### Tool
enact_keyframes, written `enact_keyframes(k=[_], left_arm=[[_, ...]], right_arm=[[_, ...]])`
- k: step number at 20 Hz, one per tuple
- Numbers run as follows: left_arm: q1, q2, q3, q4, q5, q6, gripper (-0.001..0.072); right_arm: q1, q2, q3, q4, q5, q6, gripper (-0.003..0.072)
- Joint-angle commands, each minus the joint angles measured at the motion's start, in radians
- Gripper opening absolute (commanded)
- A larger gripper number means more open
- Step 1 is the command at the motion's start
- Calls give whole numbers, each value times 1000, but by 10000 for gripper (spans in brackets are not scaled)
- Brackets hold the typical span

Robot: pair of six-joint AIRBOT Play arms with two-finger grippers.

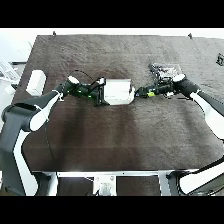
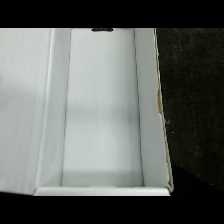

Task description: Fold the box and place the chain.

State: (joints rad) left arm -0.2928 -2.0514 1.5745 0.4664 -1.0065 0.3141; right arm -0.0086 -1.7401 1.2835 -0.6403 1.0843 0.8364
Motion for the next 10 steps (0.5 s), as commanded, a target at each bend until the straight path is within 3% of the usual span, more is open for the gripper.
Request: enact_keyframes(k=[1,3,8,9,10], left_arm=[[1,0,0,0,0,0,358],[1,0,0,0,0,0,358],[1,0,0,0,0,0,358],[1,0,0,0,0,0,358],[1,0,0,0,0,0,358]], right_arm=[[4,3,29,2,59,2,28],[5,3,39,2,69,2,235],[6,3,52,21,70,2,245],[8,2,52,23,70,2,283],[13,2,52,23,70,4,378]])
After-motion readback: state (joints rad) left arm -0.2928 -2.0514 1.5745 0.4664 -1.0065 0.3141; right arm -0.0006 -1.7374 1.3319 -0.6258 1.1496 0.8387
